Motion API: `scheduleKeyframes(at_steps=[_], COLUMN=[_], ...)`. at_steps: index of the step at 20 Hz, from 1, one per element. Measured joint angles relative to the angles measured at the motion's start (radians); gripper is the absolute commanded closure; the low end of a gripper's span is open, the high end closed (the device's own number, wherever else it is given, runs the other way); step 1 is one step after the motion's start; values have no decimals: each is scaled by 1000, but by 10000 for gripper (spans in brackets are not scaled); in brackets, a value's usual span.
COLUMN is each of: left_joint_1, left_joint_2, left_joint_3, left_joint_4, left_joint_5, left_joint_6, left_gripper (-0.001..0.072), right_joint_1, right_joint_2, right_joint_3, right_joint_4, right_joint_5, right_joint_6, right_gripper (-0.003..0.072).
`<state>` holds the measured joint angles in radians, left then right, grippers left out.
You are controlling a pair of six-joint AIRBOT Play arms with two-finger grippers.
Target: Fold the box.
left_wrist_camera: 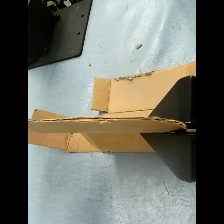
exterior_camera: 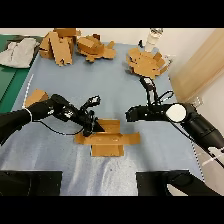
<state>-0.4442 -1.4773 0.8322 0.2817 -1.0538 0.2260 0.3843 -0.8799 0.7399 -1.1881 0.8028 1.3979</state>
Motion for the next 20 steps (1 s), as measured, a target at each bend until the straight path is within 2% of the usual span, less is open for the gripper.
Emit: scheduleKeyframes(at_steps=[8,14,17,20], left_joint_1=[-4,-4,-4,-4], left_joint_2=[0,0,0,0], left_joint_3=[19,28,39,43], left_joint_4=[21,48,56,61], left_joint_5=[20,23,24,24], left_joint_6=[-39,-77,-88,-92], left_gripper=[698,698,698,697], right_joint_1=[138,282,343,420], right_joint_2=[24,39,109,254], right_joint_3=[0,-13,-70,-164], right_joint_4=[-117,-360,-464,-483], right_joint_5=[0,33,98,146], right_joint_6=[39,185,283,378], right_gripper=[682,682,682,681])
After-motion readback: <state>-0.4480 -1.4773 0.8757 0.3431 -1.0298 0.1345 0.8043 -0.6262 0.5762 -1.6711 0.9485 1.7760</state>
